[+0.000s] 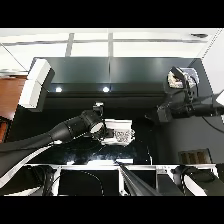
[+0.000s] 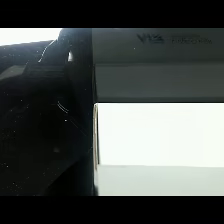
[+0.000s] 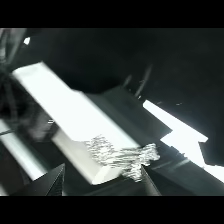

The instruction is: Fold the box and place the chain.

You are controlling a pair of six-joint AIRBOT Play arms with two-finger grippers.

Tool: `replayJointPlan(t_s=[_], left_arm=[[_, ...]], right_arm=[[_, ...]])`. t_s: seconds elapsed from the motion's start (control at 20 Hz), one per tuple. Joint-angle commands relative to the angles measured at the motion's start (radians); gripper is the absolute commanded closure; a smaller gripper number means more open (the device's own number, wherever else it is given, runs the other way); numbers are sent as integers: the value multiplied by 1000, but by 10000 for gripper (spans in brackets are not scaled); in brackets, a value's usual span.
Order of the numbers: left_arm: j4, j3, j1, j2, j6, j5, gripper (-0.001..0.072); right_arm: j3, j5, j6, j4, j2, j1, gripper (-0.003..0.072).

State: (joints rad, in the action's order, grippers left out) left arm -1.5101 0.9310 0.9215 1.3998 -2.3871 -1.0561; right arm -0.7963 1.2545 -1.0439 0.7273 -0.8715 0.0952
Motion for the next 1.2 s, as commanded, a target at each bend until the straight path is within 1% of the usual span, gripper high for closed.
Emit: replayJointPlan(t_s=[0.0, 0.05, 0.15, 0.2, 0.35, 0.4, 0.5, 0.75, 0.9, 1.05, 1.15], left_arm=[[0, 0, -1, 0, 0, 0, 677], [0, 0, -1, 0, 0, 0, 677], [0, 0, 0, 0, 0, 0, 677], [0, 0, 0, 0, 0, -1, 677], [0, 0, 0, 0, 0, -1, 677], [0, 0, -1, 0, 0, -1, 677], [0, 0, 0, 0, 0, 0, 677], [0, 0, 0, 0, 0, 0, 677], [0, 0, 0, 0, 0, 0, 677], [0, 0, 0, 0, 0, 0, 677], [0, 0, -1, 0, 0, 0, 677]], right_arm=[[196, -158, 197, -46, 57, -56, 4], [246, -199, 242, -34, 57, -42, -28], [333, -286, 381, -14, 56, 11, -28], [364, -322, 476, -11, 56, 46, -28], [440, -410, 861, 9, 56, 154, -27], [444, -420, 924, 18, 49, 178, -28], [444, -436, 939, -17, 14, 212, -27], [444, -503, 1139, -23, -72, 308, -27], [444, -534, 1239, -53, -125, 334, -28], [444, -611, 1281, -132, -134, 341, -27], [443, -610, 1281, -132, -142, 341, -27]])
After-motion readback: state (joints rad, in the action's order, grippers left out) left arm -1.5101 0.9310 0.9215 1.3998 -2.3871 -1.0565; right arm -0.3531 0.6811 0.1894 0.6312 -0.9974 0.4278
